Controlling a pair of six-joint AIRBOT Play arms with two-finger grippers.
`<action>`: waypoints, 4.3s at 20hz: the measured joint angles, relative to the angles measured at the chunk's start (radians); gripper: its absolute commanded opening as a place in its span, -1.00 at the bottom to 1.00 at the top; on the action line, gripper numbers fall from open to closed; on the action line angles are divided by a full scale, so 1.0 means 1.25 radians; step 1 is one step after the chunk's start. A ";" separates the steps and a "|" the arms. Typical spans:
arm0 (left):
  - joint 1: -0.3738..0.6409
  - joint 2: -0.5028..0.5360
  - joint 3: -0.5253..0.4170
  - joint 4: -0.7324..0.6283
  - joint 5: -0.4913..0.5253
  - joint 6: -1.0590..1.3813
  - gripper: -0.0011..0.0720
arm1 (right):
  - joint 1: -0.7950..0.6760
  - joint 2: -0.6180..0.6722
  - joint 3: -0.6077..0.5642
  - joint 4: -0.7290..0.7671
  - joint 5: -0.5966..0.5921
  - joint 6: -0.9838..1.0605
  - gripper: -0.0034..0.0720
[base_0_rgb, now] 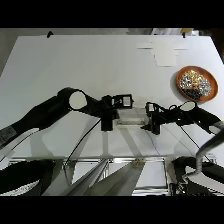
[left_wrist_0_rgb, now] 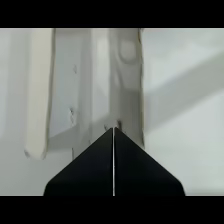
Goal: Fold the box and place the chain.
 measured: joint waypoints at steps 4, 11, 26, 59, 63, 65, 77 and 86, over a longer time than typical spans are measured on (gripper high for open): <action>-0.021 -0.059 0.000 -0.020 0.211 -0.115 -0.97 | 0.000 0.000 0.000 0.000 0.000 0.000 0.23; -0.013 -0.163 0.000 -0.028 0.304 -0.248 -0.97 | 0.000 0.000 0.000 0.000 0.001 0.000 0.23; -0.012 -0.012 0.000 0.165 -0.035 -0.310 -0.97 | 0.000 0.000 0.000 0.000 0.001 0.000 0.23; 0.031 -0.103 -0.112 0.041 0.099 0.255 0.15 | 0.000 0.000 0.000 0.000 0.001 0.000 0.23; 0.024 -0.105 -0.112 0.022 0.102 0.257 -0.45 | 0.000 0.000 0.000 0.000 0.001 0.000 0.23; 0.023 -0.105 -0.112 0.007 0.106 0.257 -0.45 | 0.000 0.000 0.000 0.000 0.001 0.000 0.23; 0.012 -0.106 -0.112 -0.065 0.148 0.270 -0.45 | 0.000 0.000 0.000 0.000 0.001 0.000 0.23; 0.002 -0.112 -0.112 -0.117 0.188 0.291 -0.69 | 0.000 0.000 0.000 0.000 0.001 0.000 0.23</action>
